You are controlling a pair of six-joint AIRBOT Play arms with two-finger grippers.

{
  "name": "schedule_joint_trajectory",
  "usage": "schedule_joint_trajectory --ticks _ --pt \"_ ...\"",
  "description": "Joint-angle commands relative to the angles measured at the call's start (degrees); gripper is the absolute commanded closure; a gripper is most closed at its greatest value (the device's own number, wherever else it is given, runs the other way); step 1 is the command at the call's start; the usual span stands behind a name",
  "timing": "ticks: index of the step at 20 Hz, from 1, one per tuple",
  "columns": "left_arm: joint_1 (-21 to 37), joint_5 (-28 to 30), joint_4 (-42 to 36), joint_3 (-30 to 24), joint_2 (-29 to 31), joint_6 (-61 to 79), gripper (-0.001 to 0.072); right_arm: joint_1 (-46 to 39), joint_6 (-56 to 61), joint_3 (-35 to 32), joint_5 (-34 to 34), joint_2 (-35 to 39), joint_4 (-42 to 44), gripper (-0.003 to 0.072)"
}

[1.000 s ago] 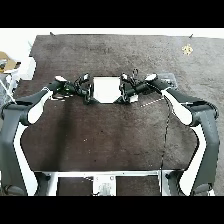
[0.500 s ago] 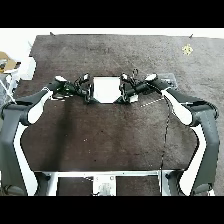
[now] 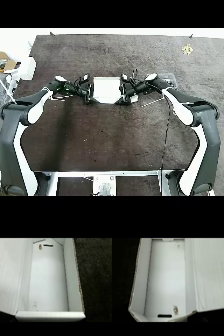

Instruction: Fold the box and place the chain.

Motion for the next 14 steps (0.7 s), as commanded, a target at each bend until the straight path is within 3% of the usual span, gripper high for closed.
schedule_joint_trajectory --ticks 1,6,10,12,14 --pt "0.0 0.1 0.0 0.0 0.0 -0.2 0.0249 -0.7 2.2 0.0 0.0 2.3 -6.6 -0.0002" --pt "0.0 0.1 0.0 0.0 0.0 -0.1 0.0249 -2.0 13.0 0.0 0.2 8.3 -18.0 -0.0001" --pt "0.0 0.1 0.0 0.0 0.0 -0.2 0.0249 -2.9 26.1 0.0 3.3 14.8 -16.5 0.0016" --pt "0.0 0.1 -0.1 0.0 0.0 -0.2 0.0249 -2.9 28.0 0.0 6.0 16.2 -10.9 0.0696" --pt "0.0 0.1 0.0 0.0 0.0 -0.2 0.0249 -2.6 28.1 -0.2 5.8 15.7 -1.6 0.0660"
